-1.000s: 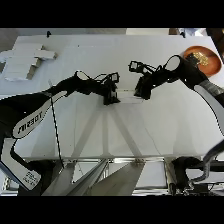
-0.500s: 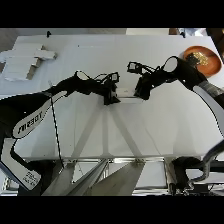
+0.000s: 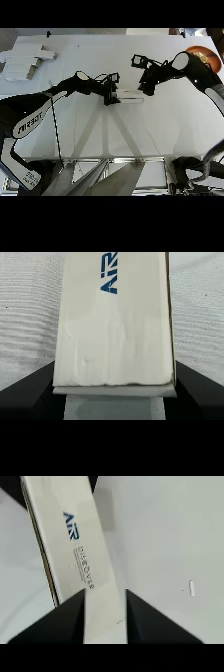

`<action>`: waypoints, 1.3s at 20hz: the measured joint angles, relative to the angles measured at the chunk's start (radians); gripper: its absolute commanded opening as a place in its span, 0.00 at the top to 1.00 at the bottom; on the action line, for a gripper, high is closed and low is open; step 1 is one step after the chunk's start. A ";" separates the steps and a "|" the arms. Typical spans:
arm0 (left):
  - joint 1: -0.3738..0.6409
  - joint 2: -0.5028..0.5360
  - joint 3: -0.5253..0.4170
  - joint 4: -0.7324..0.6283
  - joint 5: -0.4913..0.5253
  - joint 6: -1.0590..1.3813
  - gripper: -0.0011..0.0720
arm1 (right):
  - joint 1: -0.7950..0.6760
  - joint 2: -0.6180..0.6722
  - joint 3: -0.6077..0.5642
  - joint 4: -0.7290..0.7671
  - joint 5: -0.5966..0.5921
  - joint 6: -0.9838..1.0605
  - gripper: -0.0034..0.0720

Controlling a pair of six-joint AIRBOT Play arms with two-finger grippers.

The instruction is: Fold the box and place the chain.

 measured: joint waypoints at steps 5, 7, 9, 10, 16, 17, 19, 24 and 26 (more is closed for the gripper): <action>0.000 0.000 0.000 0.000 0.000 0.000 0.60 | -0.079 0.004 0.000 0.287 -0.003 0.085 0.93; 0.000 0.000 0.000 0.000 0.001 0.000 0.60 | -0.122 -0.014 0.000 0.418 0.018 0.097 0.94; 0.000 0.000 0.000 0.000 0.001 0.000 0.60 | -0.151 -0.040 -0.003 0.500 0.056 0.113 0.94; 0.000 0.000 0.000 0.000 0.001 0.000 0.60 | -0.160 -0.058 -0.010 0.527 0.077 0.122 0.94; 0.000 0.000 0.000 0.000 0.001 -0.001 0.60 | -0.164 -0.179 -0.111 0.670 0.157 0.146 0.94; 0.000 0.000 0.000 0.000 0.001 -0.001 0.60 | -0.161 -0.191 -0.132 0.689 0.161 0.142 0.94; 0.000 0.000 0.000 0.000 0.001 -0.001 0.60 | -0.154 -0.207 -0.175 0.716 0.169 0.130 0.94; 0.000 0.000 0.000 0.000 0.001 0.001 0.60 | -0.149 -0.221 -0.245 0.737 0.150 0.103 0.94; 0.000 0.000 0.000 0.000 0.001 0.000 0.60 | -0.149 -0.222 -0.267 0.738 0.138 0.091 0.94</action>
